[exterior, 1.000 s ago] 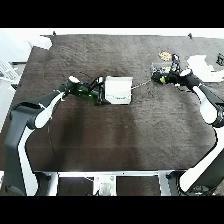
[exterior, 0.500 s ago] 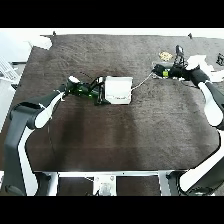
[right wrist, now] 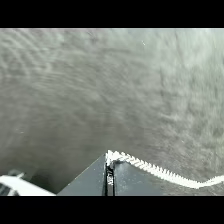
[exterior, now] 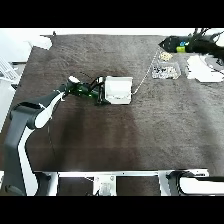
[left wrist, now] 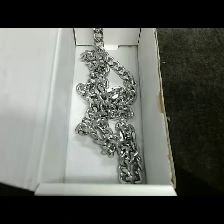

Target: Fold the box and place the chain.

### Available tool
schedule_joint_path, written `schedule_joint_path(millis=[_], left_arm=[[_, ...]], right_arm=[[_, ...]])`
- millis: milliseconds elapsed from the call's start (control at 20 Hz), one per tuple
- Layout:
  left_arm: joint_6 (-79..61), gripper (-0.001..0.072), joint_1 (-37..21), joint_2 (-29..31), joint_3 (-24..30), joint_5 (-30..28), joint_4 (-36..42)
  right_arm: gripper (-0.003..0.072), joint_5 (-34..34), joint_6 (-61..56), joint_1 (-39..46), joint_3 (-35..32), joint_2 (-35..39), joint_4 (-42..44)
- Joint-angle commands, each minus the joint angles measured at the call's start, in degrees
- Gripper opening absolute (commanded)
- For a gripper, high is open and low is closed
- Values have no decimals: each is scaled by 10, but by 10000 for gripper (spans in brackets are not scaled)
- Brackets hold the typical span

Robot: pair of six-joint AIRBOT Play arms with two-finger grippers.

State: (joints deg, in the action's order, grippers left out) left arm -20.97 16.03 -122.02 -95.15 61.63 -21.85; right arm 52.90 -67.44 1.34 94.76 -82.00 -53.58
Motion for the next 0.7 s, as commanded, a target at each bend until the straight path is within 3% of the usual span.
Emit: schedule_joint_path(millis=[0, 250, 650], left_arm=[[0, 350, 0, 0, 0, 0, 0], [0, 350, 0, 0, 0, 0, 0], [0, 350, 0, 0, 0, 1, 0]], right_arm=[[7, 27, -27, -48, 0, 84, -83], [8, 28, -42, -112, 0, 138, -113], [8, 24, -46, -178, -6, 146, -112]])
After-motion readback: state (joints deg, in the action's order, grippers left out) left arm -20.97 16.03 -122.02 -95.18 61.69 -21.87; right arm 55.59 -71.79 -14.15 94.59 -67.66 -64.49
